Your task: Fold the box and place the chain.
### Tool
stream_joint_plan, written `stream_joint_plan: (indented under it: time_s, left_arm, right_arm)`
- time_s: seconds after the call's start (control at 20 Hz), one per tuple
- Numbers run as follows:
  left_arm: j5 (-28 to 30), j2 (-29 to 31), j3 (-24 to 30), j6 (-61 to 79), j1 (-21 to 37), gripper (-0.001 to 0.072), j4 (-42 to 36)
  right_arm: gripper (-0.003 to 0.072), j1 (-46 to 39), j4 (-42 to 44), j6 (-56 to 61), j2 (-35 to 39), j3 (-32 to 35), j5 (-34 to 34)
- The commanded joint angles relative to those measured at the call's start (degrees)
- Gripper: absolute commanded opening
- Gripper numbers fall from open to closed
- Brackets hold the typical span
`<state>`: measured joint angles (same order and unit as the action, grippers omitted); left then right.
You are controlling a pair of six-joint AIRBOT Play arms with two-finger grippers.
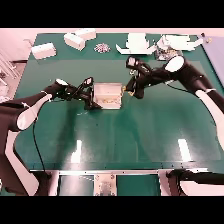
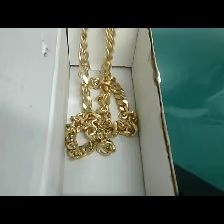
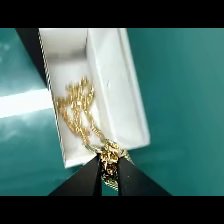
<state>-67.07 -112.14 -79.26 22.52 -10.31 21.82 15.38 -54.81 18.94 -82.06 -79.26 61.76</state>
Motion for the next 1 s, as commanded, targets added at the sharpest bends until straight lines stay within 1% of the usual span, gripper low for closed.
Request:
stream_joint_plan:
  time_s: [0.0,0.15,0.25,0.35,0.45,0.6,0.8,0.95]
  left_arm:
    - [0.0,0.0,0.0,0.0,0.0,0.0631,0.0]
    - [0.0,0.0,0.0,0.0,0.0,0.063,0.0]
    - [0.0,0.0,0.0,0.0,0.0,0.063,0.0]
    - [0.0,0.0,0.0,0.0,0.0,0.063,0.0]
    - [0.0,0.0,0.0,0.0,0.0,0.063,0.0]
    - [0.0,0.0,0.0,0.0,0.0,0.063,0.0]
    - [0.0,0.0,0.0,0.0,0.0,0.063,0.0]
    - [0.0,0.0,0.0,0.0,0.0,0.063,0.0]
  right_arm:
    - [0.0001,2.6,0.3,3.6,5.8,-5.0,-2.9]
    - [0.0,5.5,0.1,7.5,7.7,-11.8,-6.9]
    - [0.0,7.3,0.1,10.1,7.7,-16.2,-7.0]
    - [0.0,9.2,0.1,11.7,7.7,-18.2,-8.8]
    - [0.0,10.9,0.1,12.4,7.7,-18.5,-10.3]
    - [0.0,12.3,-0.3,15.2,7.7,-18.4,-10.1]
    - [0.0,12.3,-3.0,18.7,7.7,-18.4,-7.0]
    - [0.0,12.3,-3.3,19.6,7.7,-18.3,-4.7]
